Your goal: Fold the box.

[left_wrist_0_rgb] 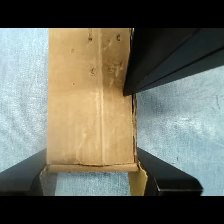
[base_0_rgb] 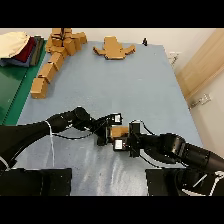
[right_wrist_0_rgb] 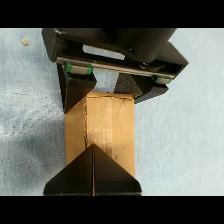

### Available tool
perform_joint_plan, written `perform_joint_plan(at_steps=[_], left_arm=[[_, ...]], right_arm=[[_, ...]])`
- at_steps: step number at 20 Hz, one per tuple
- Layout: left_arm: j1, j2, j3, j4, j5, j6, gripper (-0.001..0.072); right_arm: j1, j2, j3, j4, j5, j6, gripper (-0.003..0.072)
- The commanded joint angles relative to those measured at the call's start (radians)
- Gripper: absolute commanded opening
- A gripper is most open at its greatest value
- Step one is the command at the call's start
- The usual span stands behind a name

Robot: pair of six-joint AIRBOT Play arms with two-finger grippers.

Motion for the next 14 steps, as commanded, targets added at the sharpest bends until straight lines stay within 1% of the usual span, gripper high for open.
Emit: perform_joint_plan(at_steps=[1,2,3,4,5,7,9,10,12,14], left_arm=[[0.0,0.0,0.001,0.0,0.0,0.0,0.0524],[0.0,0.0,0.001,0.0,0.0,0.0,0.0523],[0.0,0.0,0.001,0.0,0.0,0.0,0.0524],[0.0,0.0,0.001,0.0,0.0,0.0,0.0524],[0.0,0.0,0.001,0.0,0.0,0.0,0.0524],[0.0,0.0,0.001,0.0,0.0,0.0,0.0524],[0.0,0.0,0.001,0.0,0.0,0.0,0.0524],[0.0,0.0,0.001,0.0,0.0,0.0,0.0524],[0.0,0.0,0.001,0.0,0.0,0.0,0.0523],[0.0,0.0,0.001,0.0,0.0,0.0,0.0523]], right_arm=[[0.0,0.026,0.0,0.0,-0.007,0.003,0.0008],[0.0,0.056,0.002,-0.002,-0.032,0.012,0.0008],[0.0,0.089,0.007,-0.005,-0.077,0.028,0.0008],[0.0,0.127,0.016,-0.026,-0.137,0.086,0.0008],[0.0,0.164,0.023,-0.062,-0.193,0.192,0.0008],[0.0,0.238,0.027,-0.2,-0.303,0.542,0.0008],[0.0,0.278,0.027,-0.348,-0.423,0.897,0.0008],[0.0,0.281,0.027,-0.407,-0.496,1.039,0.0008],[0.0,0.273,0.027,-0.459,-0.608,1.223,0.0009],[-0.014,0.254,0.028,-0.431,-0.663,1.322,0.0008]])
